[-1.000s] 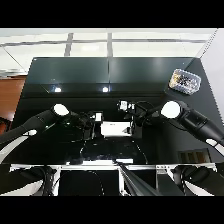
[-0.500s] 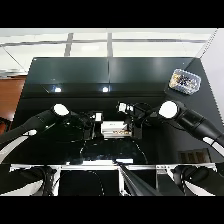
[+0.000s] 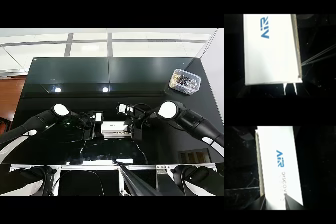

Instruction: Fold the box and place the chain.

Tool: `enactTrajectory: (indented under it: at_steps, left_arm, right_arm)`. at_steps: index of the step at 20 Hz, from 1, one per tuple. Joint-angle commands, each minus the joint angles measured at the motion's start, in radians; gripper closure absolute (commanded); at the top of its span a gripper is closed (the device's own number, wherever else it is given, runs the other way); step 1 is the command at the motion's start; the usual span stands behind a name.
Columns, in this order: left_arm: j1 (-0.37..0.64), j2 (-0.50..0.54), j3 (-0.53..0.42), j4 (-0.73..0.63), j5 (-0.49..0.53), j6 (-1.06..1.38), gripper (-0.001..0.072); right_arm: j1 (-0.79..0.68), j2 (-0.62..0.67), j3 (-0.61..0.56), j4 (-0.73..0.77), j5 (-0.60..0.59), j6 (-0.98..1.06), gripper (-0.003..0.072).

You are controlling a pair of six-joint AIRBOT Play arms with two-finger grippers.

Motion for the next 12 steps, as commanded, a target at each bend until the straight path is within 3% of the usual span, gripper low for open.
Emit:
enactTrajectory:
  at_steps: [1, 7, 8, 12]
  left_arm:
    - [-0.001, 0.000, 0.001, 0.001, 0.001, 0.000, 0.0311]
    - [-0.001, 0.000, 0.001, 0.001, 0.001, 0.000, 0.0311]
    - [-0.001, 0.000, 0.001, 0.001, 0.001, 0.000, 0.0311]
    - [-0.001, 0.000, 0.001, 0.001, 0.001, 0.000, 0.0303]
  right_arm:
    - [0.001, -0.001, -0.021, -0.004, 0.002, 0.003, 0.0412]
    - [0.001, -0.001, -0.028, -0.003, -0.002, 0.005, 0.0397]
    - [0.001, 0.000, -0.028, -0.004, -0.002, 0.011, 0.0257]
    - [-0.002, 0.020, -0.021, -0.006, 0.001, 0.110, 0.0241]
